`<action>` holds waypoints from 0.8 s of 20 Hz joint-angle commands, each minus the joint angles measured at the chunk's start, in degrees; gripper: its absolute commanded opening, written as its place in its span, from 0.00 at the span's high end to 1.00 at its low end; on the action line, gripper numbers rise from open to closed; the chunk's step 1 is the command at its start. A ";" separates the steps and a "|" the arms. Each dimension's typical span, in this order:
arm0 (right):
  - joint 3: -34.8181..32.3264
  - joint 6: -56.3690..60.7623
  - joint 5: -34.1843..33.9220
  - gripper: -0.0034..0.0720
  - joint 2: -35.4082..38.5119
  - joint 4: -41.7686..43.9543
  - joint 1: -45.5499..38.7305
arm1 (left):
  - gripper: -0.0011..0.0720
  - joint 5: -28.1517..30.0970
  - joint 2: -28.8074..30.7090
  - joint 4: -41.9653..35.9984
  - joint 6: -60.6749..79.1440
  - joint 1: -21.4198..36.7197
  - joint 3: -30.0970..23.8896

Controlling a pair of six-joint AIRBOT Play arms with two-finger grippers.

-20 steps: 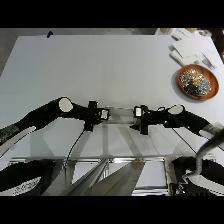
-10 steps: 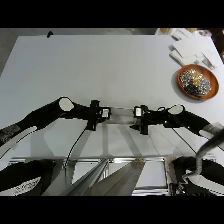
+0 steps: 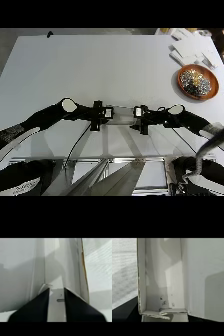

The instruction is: Fold the box and place the chain.

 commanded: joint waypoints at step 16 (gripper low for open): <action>0.00 0.00 0.00 0.43 0.00 0.02 0.00 | 0.98 -11.15 23.10 31.54 -69.07 8.94 -0.02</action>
